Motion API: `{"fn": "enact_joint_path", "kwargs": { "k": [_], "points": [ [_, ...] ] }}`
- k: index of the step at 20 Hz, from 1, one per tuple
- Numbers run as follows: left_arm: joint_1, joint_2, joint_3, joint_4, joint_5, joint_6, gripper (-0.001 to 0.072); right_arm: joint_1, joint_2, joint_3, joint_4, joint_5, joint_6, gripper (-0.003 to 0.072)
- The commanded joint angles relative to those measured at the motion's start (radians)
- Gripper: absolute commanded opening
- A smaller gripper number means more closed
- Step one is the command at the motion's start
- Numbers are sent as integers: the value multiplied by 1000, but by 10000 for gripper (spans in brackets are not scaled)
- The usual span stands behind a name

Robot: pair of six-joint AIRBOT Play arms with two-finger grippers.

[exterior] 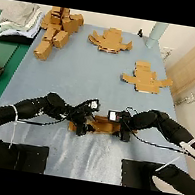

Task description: Fold the box.

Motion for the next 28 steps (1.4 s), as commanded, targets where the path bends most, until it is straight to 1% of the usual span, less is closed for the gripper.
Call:
{"fn": "enact_joint_path", "kwargs": {
  "k": [1, 3, 4, 7, 9, 10, 11, 12, 16, 17, 18, 19, 22, 24, 25, 26, 28],
  "points": [
    [0, -1, 0, 6, 3, -16, 443, 1, 0, 1, 1, 0, 0, 484],
    [2, -1, 0, 25, 2, -27, 75, 1, 0, 1, 1, 0, 0, 484],
    [2, 0, 0, 34, 2, -27, 43, 1, 0, 1, 1, 0, 0, 484],
    [5, 3, 0, 115, 1, -107, 44, 1, 0, 1, 1, 0, 0, 484],
    [17, 4, 0, 139, 2, -159, 48, 1, 0, 1, 1, 0, 0, 484],
    [21, 5, 0, 136, 2, -162, 136, 1, 0, 1, 2, 0, 0, 484],
    [21, 5, 0, 130, 2, -162, 315, 1, 0, 1, 1, 0, 0, 484],
    [21, 4, 0, 113, -1, -162, 351, 1, 0, 1, 1, 0, 0, 483],
    [19, 4, 0, 72, -1, -161, 355, 1, 0, 1, 1, 0, 0, 484],
    [19, 4, 0, 72, -1, -161, 395, 1, 0, 1, 1, 0, 0, 484],
    [19, 4, 0, 72, 0, -161, 515, 1, 0, 1, 1, 0, 0, 484],
    [20, 4, 0, 77, 0, -162, 549, 1, 0, 1, 1, 0, 0, 484],
    [29, 8, 0, 154, 3, -202, 550, 1, 0, 1, 1, 0, 0, 484],
    [61, 31, 0, 226, 3, -298, 553, 1, 0, 1, 1, 0, 0, 484],
    [82, 44, 0, 246, 3, -328, 668, 1, 0, 1, 1, 0, 0, 484],
    [103, 55, 0, 249, 3, -341, 696, 1, 0, 1, 2, 0, 0, 484],
    [151, 82, 0, 256, 0, -356, 696, 1, 0, 1, 1, 0, 0, 483]
  ]
}}
